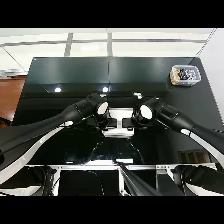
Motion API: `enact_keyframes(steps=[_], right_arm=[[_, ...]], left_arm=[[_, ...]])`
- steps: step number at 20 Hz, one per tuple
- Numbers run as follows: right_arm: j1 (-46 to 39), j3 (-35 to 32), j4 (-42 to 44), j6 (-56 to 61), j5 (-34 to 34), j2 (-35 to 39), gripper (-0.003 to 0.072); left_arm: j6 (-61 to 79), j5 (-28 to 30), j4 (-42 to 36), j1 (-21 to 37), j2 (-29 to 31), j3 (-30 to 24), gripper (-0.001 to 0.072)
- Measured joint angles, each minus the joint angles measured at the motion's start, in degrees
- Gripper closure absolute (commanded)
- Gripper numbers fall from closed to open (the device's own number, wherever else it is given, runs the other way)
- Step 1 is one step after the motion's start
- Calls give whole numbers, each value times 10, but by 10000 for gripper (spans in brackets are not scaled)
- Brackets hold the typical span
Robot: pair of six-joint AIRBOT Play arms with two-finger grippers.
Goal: Fold the box and place the chain.
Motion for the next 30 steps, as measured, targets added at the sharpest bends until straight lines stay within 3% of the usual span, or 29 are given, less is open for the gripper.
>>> enact_keyframes(steps=[5, 8, 9, 20, 21, 22, 24, 25, 26, 30], right_arm=[[18, 2, -25, 40, 11, -11, 311], [23, 2, -21, 49, 13, -19, 660], [25, 2, -24, 55, 15, -20, 677], [27, 2, -19, 55, 13, -23, 654], [27, 2, -20, 54, 13, -23, 460], [27, 2, -19, 52, 13, -23, 387], [27, 2, -19, 54, 14, -23, 395], [27, 2, -20, 54, 13, -22, 646], [27, 2, -21, 55, 13, -22, 676], [27, 2, -24, 57, 11, -22, 675]], left_arm=[[0, 0, 0, 0, 0, 0, 682], [0, 0, -1, 0, 0, 0, 682], [0, 0, -4, 0, 0, 0, 682], [0, -1, 0, 0, 0, 0, 682], [0, -1, 0, 0, 0, 0, 682], [2, -1, 2, 0, 0, 0, 682], [2, -1, 3, 0, 0, 0, 682], [2, -1, 2, 0, 0, 0, 682], [2, -1, 2, 0, 0, 0, 682], [-2, 1, 0, 0, 0, 0, 682]])
